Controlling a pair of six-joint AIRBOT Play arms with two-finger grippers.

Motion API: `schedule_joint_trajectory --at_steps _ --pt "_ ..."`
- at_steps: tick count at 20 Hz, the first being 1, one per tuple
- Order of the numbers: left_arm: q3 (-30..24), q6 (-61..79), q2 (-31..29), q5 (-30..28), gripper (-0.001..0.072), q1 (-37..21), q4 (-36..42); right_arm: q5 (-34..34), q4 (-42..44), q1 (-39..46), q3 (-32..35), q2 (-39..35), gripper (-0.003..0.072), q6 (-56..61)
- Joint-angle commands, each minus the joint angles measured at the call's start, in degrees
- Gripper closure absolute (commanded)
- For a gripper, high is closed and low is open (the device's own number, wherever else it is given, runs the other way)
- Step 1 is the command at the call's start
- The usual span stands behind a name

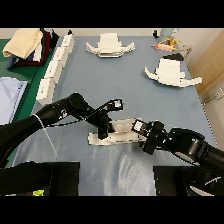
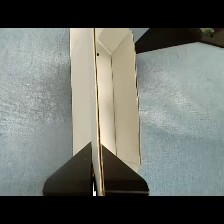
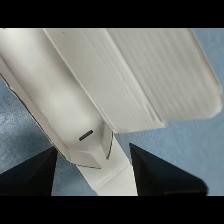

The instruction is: Fold the box.

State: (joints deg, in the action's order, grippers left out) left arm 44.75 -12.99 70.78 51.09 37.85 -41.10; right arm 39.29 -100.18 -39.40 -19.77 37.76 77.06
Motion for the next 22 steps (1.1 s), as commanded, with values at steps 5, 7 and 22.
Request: schedule_joint_trajectory --at_steps 5,7,22 --pt "0.07 0.02 0.00 0.00 0.0697 0.00 0.00 -0.07 32.09 15.04 -0.46 0.83 -0.0029 -45.29" --pt "0.07 0.02 0.00 0.00 0.0697 0.00 0.00 2.03 38.75 19.19 -0.92 3.13 -0.0029 -53.33" --pt "0.07 0.02 0.00 -0.02 0.0697 0.00 0.00 8.48 47.91 25.90 -4.57 16.44 -0.0025 -63.36"
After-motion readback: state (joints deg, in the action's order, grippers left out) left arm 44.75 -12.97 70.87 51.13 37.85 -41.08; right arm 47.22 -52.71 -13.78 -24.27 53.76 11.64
